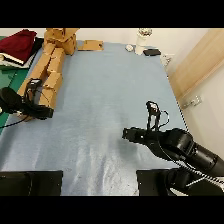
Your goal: Fold the box.
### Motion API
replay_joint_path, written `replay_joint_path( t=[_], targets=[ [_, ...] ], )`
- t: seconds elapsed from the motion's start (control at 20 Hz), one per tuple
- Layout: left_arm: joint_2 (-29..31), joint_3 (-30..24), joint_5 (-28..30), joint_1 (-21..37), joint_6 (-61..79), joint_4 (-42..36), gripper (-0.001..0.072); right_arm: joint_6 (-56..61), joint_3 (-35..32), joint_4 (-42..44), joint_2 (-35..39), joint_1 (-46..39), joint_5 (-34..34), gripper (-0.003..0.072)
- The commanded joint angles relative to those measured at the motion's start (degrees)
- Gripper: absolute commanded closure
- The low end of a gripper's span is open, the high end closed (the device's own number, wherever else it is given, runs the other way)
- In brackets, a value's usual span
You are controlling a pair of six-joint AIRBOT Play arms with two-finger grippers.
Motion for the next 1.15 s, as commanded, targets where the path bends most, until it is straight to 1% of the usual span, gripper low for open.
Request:
replay_joint_path(
  t=[0.0, 0.05, 0.1, 0.2, 0.3, 0.35, 0.45, 0.55, 1.1],
  targets=[
    [1.29, 1.42, -10.36, -5.84, 1.66, -11.54, 0.0698, -4.55, 1.18, 2.19, -3.48, -0.61, -0.2, 0.0681],
    [1.25, 1.55, -10.01, -10.01, 1.62, -14.23, 0.0698, -8.79, 2.89, 5.09, -6.36, -1.79, -0.52, 0.0681],
    [0.94, 2.38, -8.39, -15.32, -0.33, -14.12, 0.0698, -14.78, 5.68, 8.66, -10.14, -3.61, -1.49, 0.0681],
    [-0.9, 5.31, -5.68, -23.96, -7.13, -11.85, 0.0698, -23.76, 12.96, 13.27, -18.21, -7.26, -3.78, 0.0682],
    [-3.65, 7.96, -3.28, -29.16, -10.93, -11.78, 0.0698, -28.68, 20.55, 14.82, -25.46, -8.98, -5.99, 0.0682],
    [-5.2, 8.96, -2.82, -30.71, -11.74, -11.78, 0.0698, -29.66, 23.71, 14.75, -28.44, -9.05, -7.04, 0.0682],
    [-7.67, 10.03, -2.62, -32.35, -12.5, -12.0, 0.0698, -31.98, 28.2, 15.52, -32.87, -8.83, -7.87, 0.0682],
    [-8.24, 10.1, -2.56, -32.59, -12.37, -12.0, 0.0697, -33.57, 30.56, 17.0, -35.19, -8.85, -7.89, 0.0682],
    [-8.11, 10.1, -3.13, -32.68, -12.31, -12.22, 0.0696, -33.48, 31.21, 16.9, -35.52, -8.87, -8.48, 0.0681]
  ],
)
